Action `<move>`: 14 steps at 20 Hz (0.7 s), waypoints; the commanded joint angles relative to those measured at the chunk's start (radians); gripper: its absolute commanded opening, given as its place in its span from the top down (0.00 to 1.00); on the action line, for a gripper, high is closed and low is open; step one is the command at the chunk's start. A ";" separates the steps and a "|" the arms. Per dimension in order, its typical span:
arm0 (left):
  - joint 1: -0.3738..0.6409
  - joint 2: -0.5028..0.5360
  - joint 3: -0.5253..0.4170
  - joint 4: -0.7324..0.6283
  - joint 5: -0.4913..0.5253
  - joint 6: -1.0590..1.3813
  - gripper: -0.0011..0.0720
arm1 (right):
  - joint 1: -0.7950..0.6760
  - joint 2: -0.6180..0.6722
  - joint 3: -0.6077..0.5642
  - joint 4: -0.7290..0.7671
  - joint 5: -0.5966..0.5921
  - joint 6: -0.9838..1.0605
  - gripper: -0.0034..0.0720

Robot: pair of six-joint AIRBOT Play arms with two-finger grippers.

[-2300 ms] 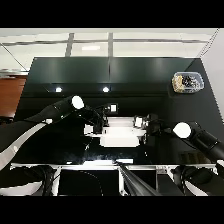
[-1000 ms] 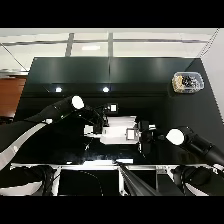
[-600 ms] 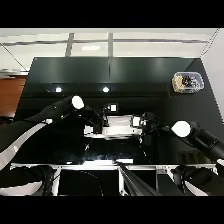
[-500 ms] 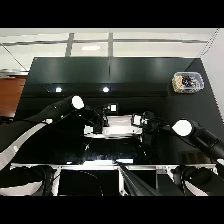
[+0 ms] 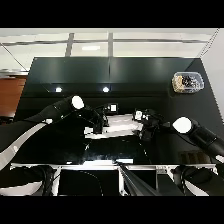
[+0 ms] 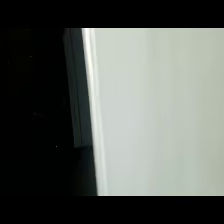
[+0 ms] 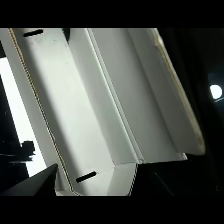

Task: Fold the box and place the chain.

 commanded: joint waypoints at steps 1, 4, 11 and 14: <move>0.000 0.000 0.000 0.000 0.000 0.000 0.95 | -0.001 -0.005 0.001 0.006 -0.014 -0.007 0.11; -0.003 0.003 0.001 0.016 -0.002 0.010 0.95 | -0.001 -0.005 0.001 0.013 0.025 -0.038 0.11; -0.050 0.064 0.001 0.139 0.023 0.012 0.95 | -0.018 -0.005 0.001 0.055 0.082 -0.061 0.11; -0.049 0.075 0.001 0.139 0.043 0.012 0.95 | -0.017 -0.006 0.001 0.106 0.129 -0.079 0.11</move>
